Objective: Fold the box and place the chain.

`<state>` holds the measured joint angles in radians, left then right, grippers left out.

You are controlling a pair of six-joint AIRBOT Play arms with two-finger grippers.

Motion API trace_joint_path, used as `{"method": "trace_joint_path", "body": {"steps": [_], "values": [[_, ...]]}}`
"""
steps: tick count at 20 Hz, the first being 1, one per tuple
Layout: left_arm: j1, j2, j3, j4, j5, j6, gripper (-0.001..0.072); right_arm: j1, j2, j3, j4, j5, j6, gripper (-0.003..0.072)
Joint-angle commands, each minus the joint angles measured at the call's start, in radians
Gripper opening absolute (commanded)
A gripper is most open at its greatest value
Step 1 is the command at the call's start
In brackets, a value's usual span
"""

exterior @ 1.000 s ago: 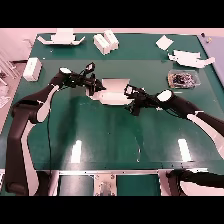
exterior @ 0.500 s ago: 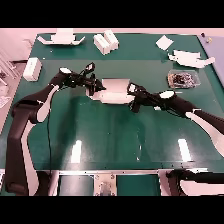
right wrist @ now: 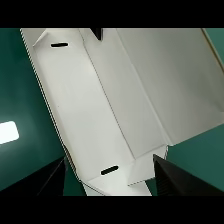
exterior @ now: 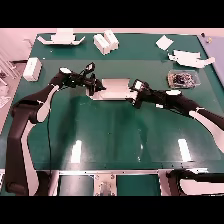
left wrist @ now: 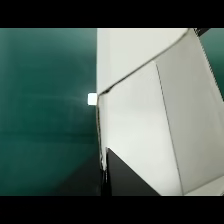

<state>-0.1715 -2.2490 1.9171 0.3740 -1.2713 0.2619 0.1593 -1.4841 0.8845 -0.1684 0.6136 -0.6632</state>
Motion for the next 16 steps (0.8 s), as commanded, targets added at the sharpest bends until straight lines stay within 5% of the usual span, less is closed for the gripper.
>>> {"method": "trace_joint_path", "body": {"steps": [1,16], "values": [[0.0,0.0,0.0,0.0,0.0,0.0,0.0021,-0.05,-0.009,0.013,0.023,0.087,-0.037,0.0617],[0.0,0.0,0.0,0.0,-0.001,0.0,0.0022,-0.114,-0.182,0.215,-0.086,0.249,0.043,0.0617]]}}
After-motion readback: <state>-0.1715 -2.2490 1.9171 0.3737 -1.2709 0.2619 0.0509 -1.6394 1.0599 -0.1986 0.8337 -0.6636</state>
